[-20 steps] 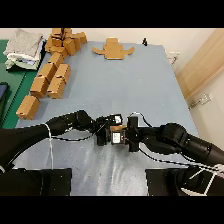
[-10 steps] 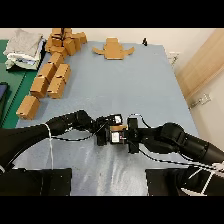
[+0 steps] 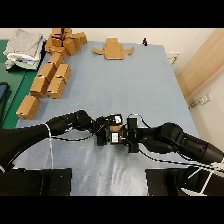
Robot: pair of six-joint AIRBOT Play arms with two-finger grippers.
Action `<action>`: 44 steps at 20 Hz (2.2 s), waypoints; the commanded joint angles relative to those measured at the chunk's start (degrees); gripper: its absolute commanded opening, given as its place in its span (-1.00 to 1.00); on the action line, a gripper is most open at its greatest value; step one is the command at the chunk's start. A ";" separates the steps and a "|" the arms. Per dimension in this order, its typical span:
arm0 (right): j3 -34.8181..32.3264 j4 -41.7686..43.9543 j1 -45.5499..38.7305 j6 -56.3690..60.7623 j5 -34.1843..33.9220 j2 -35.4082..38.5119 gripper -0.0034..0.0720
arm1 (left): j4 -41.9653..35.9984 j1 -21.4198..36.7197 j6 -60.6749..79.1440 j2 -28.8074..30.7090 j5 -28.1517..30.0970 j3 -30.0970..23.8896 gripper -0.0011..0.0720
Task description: Fold the box.
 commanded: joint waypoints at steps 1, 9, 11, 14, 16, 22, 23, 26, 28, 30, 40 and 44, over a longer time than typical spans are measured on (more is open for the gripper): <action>0.02 0.39 0.00 0.00 -0.22 -1.20 0.03 | 0.00 0.04 0.00 0.04 0.02 0.00 0.34; 0.09 1.01 0.02 0.02 -1.42 -0.66 0.00 | 0.00 0.04 -0.02 0.04 0.02 0.00 0.34; 0.15 0.94 0.02 0.02 -1.40 1.60 0.00 | 0.00 0.04 0.00 0.04 0.02 0.00 0.34; 0.15 -1.99 -0.20 0.31 -2.10 4.98 -0.18 | 0.00 0.04 0.00 0.04 0.02 0.00 0.34; 0.13 -5.95 -0.52 3.10 -2.99 5.16 -0.90 | 0.00 0.04 0.00 0.04 0.02 0.00 0.34; -0.11 -6.54 -0.52 5.07 -4.15 2.73 -0.90 | 0.00 0.04 0.00 0.04 0.02 0.00 0.34; -0.11 -6.54 -0.52 5.09 -4.15 2.23 -0.90 | 0.00 0.04 0.00 0.04 0.02 0.00 0.34; -0.13 -6.10 -0.52 5.18 -4.04 1.38 -0.90 | 0.00 0.04 0.00 0.04 0.02 0.00 0.34; -0.26 -6.10 -0.52 5.18 -3.98 1.22 -0.90 | 0.00 0.04 0.00 0.04 0.02 0.00 0.34; -0.35 -6.10 -0.52 5.18 -4.02 1.14 -0.90 | 0.00 0.04 0.00 0.04 0.02 0.00 0.34; -0.31 -6.10 -0.50 5.22 -4.00 1.18 -0.90 | 0.00 0.04 0.00 0.04 0.02 0.00 0.34; 0.72 -8.68 -0.52 13.49 -6.03 7.02 -0.90 | 0.00 0.04 -0.02 0.04 0.02 0.00 0.34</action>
